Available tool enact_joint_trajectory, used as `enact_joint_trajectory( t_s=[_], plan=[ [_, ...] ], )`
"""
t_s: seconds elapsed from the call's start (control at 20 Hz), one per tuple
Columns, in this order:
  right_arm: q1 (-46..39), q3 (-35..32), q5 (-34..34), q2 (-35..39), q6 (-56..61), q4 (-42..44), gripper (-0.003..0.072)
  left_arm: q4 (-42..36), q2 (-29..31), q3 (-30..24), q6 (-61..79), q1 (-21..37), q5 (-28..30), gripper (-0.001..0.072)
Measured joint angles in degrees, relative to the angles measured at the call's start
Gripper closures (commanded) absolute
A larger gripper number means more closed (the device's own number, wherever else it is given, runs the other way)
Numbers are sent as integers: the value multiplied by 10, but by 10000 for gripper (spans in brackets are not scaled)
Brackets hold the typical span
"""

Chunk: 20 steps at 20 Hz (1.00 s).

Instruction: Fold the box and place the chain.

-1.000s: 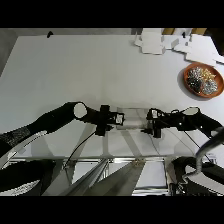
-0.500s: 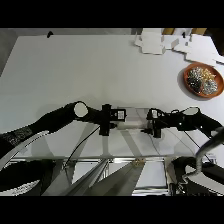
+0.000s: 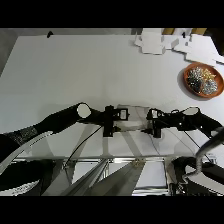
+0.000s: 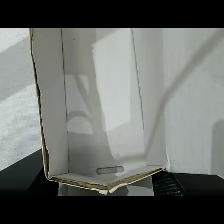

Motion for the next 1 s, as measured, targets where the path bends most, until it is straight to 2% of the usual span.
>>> enact_joint_trajectory(
  t_s=[0.1,0.15,0.2,0.25,0.3,0.35,0.45,0.6,0.7,0.75,0.85,1.0],
  plan=[
    [0,0,0,0,0,0,290,-3,-1,0,0,-1,0,187],
    [0,0,0,0,1,0,290,-3,0,0,-2,-1,0,232],
    [0,0,0,0,1,0,290,-2,3,0,-9,0,-3,331],
    [0,0,0,0,2,0,290,4,9,0,-20,2,-9,485],
    [0,0,0,0,2,0,290,9,17,0,-38,4,-16,604],
    [0,0,0,0,2,0,290,19,30,0,-63,9,-26,643],
    [0,0,0,0,2,0,290,50,62,0,-136,23,-47,644],
    [0,0,0,0,2,0,290,123,124,0,-323,56,-86,648],
    [0,0,0,0,2,0,290,179,158,-1,-471,84,-110,663],
    [0,0,0,0,2,0,290,203,168,-4,-539,99,-119,701],
    [0,0,0,0,2,0,290,237,177,-21,-658,126,-125,705],
    [0,0,0,0,2,0,290,237,158,-51,-748,143,-112,705]
  ],
)
